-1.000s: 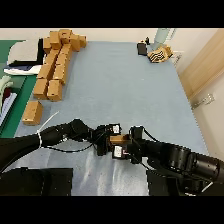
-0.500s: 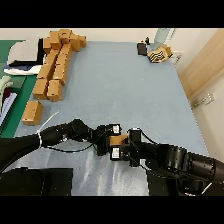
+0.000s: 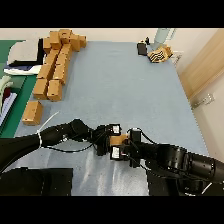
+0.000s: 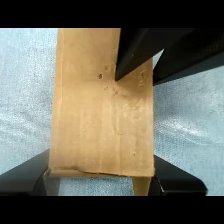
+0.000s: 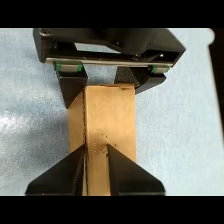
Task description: Fold the box.
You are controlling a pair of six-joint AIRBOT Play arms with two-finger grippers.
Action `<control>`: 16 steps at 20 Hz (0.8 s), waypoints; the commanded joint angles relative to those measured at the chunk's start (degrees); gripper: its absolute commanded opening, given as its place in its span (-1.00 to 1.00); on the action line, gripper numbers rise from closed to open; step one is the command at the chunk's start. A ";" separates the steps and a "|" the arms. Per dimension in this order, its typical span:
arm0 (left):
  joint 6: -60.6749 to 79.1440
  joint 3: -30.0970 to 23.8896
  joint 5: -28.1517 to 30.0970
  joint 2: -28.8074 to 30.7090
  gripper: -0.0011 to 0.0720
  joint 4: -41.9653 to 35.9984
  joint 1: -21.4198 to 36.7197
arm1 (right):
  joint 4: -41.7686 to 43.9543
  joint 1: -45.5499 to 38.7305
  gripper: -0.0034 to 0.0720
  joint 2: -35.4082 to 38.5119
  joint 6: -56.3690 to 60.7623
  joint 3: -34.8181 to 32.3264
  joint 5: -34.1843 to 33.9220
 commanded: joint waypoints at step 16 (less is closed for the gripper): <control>-0.02 0.04 0.00 0.02 0.29 -0.04 0.02 | 3.89 0.07 -0.34 3.08 0.00 0.00 -1.38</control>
